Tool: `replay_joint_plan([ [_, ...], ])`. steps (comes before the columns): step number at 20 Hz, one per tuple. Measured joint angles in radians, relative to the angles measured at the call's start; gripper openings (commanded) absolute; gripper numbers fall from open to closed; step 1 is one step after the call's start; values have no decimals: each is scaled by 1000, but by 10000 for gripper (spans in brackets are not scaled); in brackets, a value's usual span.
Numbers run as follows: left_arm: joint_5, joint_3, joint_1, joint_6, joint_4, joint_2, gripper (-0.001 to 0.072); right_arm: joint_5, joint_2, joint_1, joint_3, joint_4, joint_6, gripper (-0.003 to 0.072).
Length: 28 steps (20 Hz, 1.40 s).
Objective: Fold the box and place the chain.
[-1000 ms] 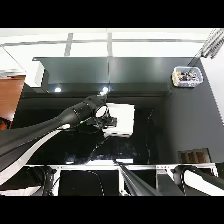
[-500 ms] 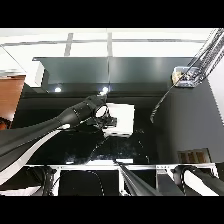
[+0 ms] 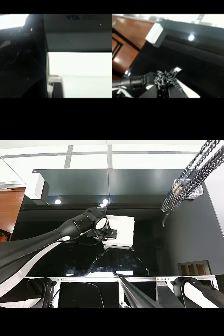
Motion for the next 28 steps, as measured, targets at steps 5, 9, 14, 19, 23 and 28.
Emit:
replay_joint_plan([
  [5,0,0,0,0,0,0,25,7,0,18,-2,42,0,15],
  [9,0,0,0,0,0,0,25,-18,0,89,-17,42,-1,15],
  [14,0,0,0,0,0,0,26,-66,0,173,-37,8,0,15],
  [19,1,0,0,0,0,0,26,-119,0,253,-80,-11,3,15],
  [23,1,0,0,0,0,0,26,-167,-3,333,-130,-66,3,15],
  [28,2,0,0,0,0,0,26,-227,-11,399,-150,-111,3,15],
])
